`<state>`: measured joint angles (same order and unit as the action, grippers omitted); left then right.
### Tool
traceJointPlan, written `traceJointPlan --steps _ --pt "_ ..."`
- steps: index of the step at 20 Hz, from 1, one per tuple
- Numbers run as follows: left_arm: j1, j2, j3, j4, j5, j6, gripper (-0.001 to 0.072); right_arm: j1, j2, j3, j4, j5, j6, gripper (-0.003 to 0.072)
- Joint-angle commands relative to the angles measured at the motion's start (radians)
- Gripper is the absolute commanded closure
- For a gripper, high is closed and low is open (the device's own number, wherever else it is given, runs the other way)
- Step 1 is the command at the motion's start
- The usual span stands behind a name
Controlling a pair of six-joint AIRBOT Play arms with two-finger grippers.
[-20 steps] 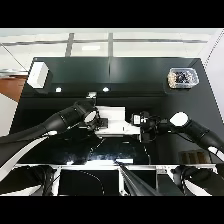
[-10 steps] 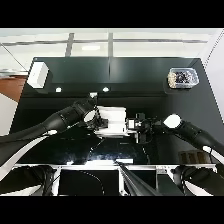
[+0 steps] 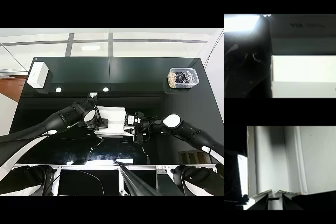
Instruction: Fold the box and place the chain.
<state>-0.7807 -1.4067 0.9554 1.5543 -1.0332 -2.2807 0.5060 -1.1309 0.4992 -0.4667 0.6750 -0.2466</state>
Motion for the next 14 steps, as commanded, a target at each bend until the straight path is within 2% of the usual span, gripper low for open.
traceJointPlan --steps 1,5,9,10,11,12,13,14 --pt "0.000 0.000 0.000 -0.001 0.001 0.000 0.0685 0.019 -0.021 0.001 0.058 -0.021 0.000 0.0486" --pt "0.000 -0.001 0.000 -0.003 0.001 0.000 0.0685 0.073 -0.061 0.001 0.119 -0.115 0.000 0.0486" --pt "0.000 -0.001 0.000 -0.019 0.002 0.000 0.0685 0.082 -0.063 0.000 0.116 -0.123 0.004 0.0485" --pt "0.000 -0.001 0.000 -0.022 0.001 0.000 0.0685 0.082 -0.063 0.000 0.117 -0.124 0.004 0.0461" --pt "0.000 -0.001 0.000 -0.023 0.001 0.000 0.0685 0.082 -0.063 0.000 0.116 -0.124 0.004 0.0329" --pt "0.000 -0.001 0.000 -0.023 0.001 0.000 0.0685 0.082 -0.063 0.000 0.116 -0.124 0.003 0.0322" --pt "0.000 -0.001 0.000 -0.023 0.001 0.000 0.0685 0.082 -0.063 0.000 0.116 -0.127 0.004 0.0389" --pt "0.000 -0.001 0.000 -0.023 0.001 0.000 0.0685 0.082 -0.063 0.001 0.116 -0.131 0.004 0.0383"
